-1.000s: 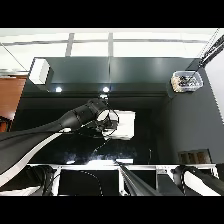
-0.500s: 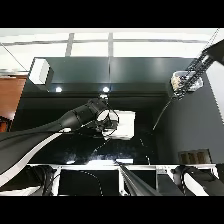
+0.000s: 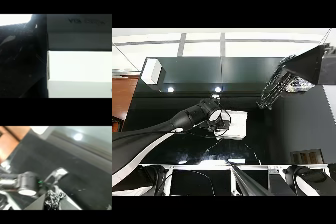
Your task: Fold the box and place the chain.
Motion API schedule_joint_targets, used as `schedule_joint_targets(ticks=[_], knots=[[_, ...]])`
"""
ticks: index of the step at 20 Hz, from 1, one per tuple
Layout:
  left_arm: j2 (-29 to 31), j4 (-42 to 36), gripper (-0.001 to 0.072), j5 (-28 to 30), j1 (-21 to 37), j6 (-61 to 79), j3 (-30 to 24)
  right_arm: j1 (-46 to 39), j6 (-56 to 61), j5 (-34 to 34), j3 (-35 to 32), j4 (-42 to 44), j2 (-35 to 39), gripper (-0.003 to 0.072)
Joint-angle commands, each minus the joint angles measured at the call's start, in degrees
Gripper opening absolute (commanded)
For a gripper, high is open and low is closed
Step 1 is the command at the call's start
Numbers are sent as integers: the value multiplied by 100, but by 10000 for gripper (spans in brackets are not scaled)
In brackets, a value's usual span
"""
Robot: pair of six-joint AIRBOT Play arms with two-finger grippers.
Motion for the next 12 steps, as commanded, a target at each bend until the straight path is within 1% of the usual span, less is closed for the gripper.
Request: schedule_joint_targets(ticks=[1,12], knots=[[-2,0,25,2,0,2,0,422,-2,-133,-7,186,4,1],[-2,0,25,0,0,2,0,1043,2,-680,-46,195,-22,1]])
